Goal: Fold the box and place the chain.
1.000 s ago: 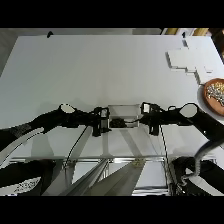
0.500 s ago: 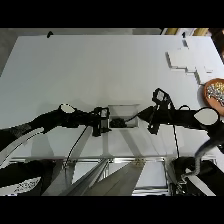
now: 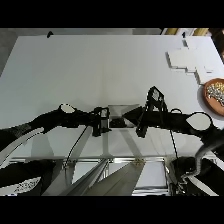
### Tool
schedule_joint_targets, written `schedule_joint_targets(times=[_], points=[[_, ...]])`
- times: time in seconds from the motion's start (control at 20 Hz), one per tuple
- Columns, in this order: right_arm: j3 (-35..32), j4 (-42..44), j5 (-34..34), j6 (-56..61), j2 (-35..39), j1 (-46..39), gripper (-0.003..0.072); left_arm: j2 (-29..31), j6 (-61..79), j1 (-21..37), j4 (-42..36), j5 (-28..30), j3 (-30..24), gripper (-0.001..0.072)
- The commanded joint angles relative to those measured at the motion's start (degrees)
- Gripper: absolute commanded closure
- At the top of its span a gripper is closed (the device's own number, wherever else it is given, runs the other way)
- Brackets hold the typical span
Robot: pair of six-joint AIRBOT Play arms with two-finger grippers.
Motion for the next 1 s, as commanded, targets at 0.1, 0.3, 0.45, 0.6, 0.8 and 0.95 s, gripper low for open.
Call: schedule_joint_targets(times=[0.1,0.3,0.45,0.6,0.8,0.95], points=[[0.0,14.1,-4.9,-7.7,-2.8,5.8,0.0669,0.0,0.0,0.0,0.0,0.0,0.0,0.0640],[0.0,8.3,-4.8,-8.4,-5.6,6.4,0.0669,0.0,0.0,0.0,0.0,0.0,0.0,0.0640],[0.0,10.1,-4.7,-8.4,-9.2,6.4,0.0669,0.0,0.0,0.0,0.0,0.0,0.0,0.0640],[0.0,11.8,-4.7,-8.6,-12.9,6.4,0.0669,0.0,0.0,0.0,0.0,0.0,0.0,0.0640],[0.1,7.4,-4.6,-9.0,-14.0,6.4,0.0654,0.0,0.0,0.0,0.0,0.0,0.0,0.0640],[0.1,-0.7,-3.6,-4.7,-13.4,6.2,0.0626,0.0,0.0,0.0,0.0,0.0,0.0,0.0640]])
